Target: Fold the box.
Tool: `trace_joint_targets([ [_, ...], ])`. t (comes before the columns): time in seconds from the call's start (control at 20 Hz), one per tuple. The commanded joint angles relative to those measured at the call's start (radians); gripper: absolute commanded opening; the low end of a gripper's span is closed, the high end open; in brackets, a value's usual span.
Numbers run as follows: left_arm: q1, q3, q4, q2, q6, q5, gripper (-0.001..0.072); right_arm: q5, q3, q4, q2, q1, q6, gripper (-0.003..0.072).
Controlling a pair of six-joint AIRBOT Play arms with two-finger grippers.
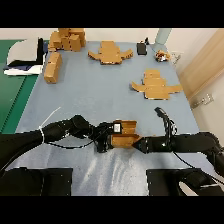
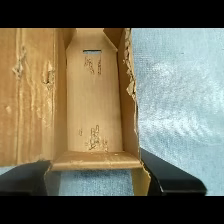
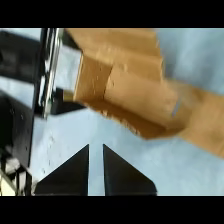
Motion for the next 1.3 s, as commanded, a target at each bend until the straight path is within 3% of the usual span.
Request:
trace_joint_targets([
  [0.0, -0.001, 0.0, 0.0, -0.001, 0.0, 0.0, 0.0461, 0.227, 0.011, 0.014, -0.018, 0.0, 0.077, 0.0144],
  [0.1, -0.001, 0.0, 0.0, -0.001, 0.0, 0.0, 0.0462, 0.231, 0.057, 0.023, -0.107, 0.0, 0.077, 0.0143],
  [0.15, -0.001, 0.0, 0.0, -0.001, 0.0, 0.001, 0.0461, 0.228, 0.089, 0.021, -0.178, 0.0, 0.056, 0.0114],
  [0.2, -0.001, 0.0, 0.0, -0.001, 0.0, 0.0, 0.0461, 0.229, 0.123, 0.019, -0.25, 0.0, 0.021, 0.0026],
  [0.25, -0.001, 0.0, 0.0, -0.001, 0.0, 0.001, 0.0461, 0.229, 0.16, 0.019, -0.327, 0.0, -0.02, 0.0005],
  [0.45, -0.001, 0.0, 0.0, -0.001, 0.0, 0.0, 0.0461, 0.229, 0.268, 0.002, -0.63, 0.0, -0.179, 0.0005],
  [0.6, -0.001, 0.0, 0.0, -0.001, 0.0, 0.0, 0.0461, 0.229, 0.281, 0.002, -0.731, 0.0, -0.272, 0.0006],
  [1.0, -0.001, 0.0, 0.0, -0.001, 0.0, 0.0, 0.0461, 0.349, 0.282, -0.001, -0.671, 0.0, -0.397, 0.0005],
  [1.1, -0.001, 0.0, 0.0, -0.001, 0.0, 0.0, 0.0461, 0.327, 0.281, -0.043, -0.613, 0.0, -0.41, 0.0005],
  [1.25, -0.001, 0.0, 0.0, -0.001, 0.0, 0.0, 0.0461, 0.196, 0.279, -0.163, -0.469, 0.0, -0.394, 0.0004],
])
